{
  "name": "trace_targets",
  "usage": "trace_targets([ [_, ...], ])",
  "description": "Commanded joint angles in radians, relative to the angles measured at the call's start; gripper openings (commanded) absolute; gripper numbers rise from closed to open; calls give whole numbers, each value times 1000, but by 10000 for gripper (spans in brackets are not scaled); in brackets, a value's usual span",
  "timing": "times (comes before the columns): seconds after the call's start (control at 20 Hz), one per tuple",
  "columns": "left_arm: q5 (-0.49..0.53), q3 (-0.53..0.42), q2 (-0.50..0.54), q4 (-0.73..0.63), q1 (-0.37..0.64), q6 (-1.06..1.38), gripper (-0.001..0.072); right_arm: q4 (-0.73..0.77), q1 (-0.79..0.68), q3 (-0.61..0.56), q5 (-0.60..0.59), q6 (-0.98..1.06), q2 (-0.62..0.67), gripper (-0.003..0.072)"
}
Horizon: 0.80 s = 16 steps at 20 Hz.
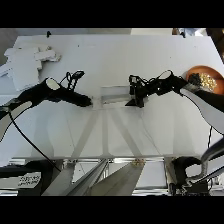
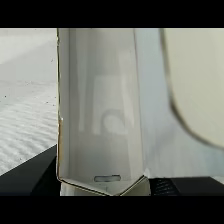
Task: Fold the box and place the chain.
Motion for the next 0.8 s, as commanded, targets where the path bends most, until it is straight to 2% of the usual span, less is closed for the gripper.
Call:
trace_targets([
  [0.0, 77, -1, 0, 67, -43, -155, 3, 1, 0, 1, 0, 0, 0, 456],
  [0.6, 53, -1, 65, 3, -33, -148, 18, 0, 0, 1, 0, 0, 0, 456],
  [0.65, 45, -1, 65, 3, -33, -148, 27, 1, 0, 1, 0, 0, 0, 456],
  [0.7, 37, -1, 65, -2, -33, -148, 89, 1, 0, 1, 0, 0, 0, 456],
  [0.75, 27, -1, 65, -16, -33, -147, 118, 1, 0, 1, 0, 0, 0, 456],
])
